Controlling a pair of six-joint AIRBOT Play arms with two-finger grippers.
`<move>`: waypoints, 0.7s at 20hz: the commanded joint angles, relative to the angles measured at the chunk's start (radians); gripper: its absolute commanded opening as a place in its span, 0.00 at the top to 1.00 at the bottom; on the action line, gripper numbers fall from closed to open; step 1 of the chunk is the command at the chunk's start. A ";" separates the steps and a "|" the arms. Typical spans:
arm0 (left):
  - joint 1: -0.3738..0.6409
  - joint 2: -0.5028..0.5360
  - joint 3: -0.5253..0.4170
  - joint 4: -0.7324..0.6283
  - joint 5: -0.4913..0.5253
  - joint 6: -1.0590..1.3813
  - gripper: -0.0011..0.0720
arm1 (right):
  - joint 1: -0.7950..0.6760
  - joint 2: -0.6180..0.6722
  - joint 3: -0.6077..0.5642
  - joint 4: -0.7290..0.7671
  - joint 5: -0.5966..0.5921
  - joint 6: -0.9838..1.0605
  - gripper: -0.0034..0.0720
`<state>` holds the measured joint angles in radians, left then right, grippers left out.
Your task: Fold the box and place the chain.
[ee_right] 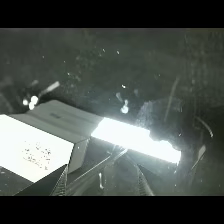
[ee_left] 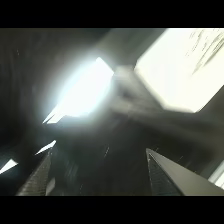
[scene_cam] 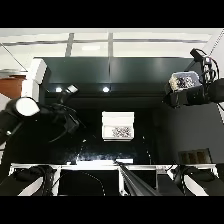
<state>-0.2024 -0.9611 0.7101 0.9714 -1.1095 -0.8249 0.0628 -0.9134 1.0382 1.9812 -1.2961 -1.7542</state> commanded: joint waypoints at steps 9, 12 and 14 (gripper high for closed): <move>0.017 -0.006 -0.257 -0.326 -0.013 0.786 0.02 | 0.000 -0.001 -0.081 -0.003 0.064 0.031 0.29; -0.076 -0.006 -0.294 -0.327 0.089 0.879 0.02 | 0.000 -0.001 -0.081 -0.003 0.097 0.031 0.29; -0.150 -0.006 -0.294 -0.335 0.188 0.908 0.02 | 0.000 -0.001 -0.081 -0.003 0.108 0.031 0.29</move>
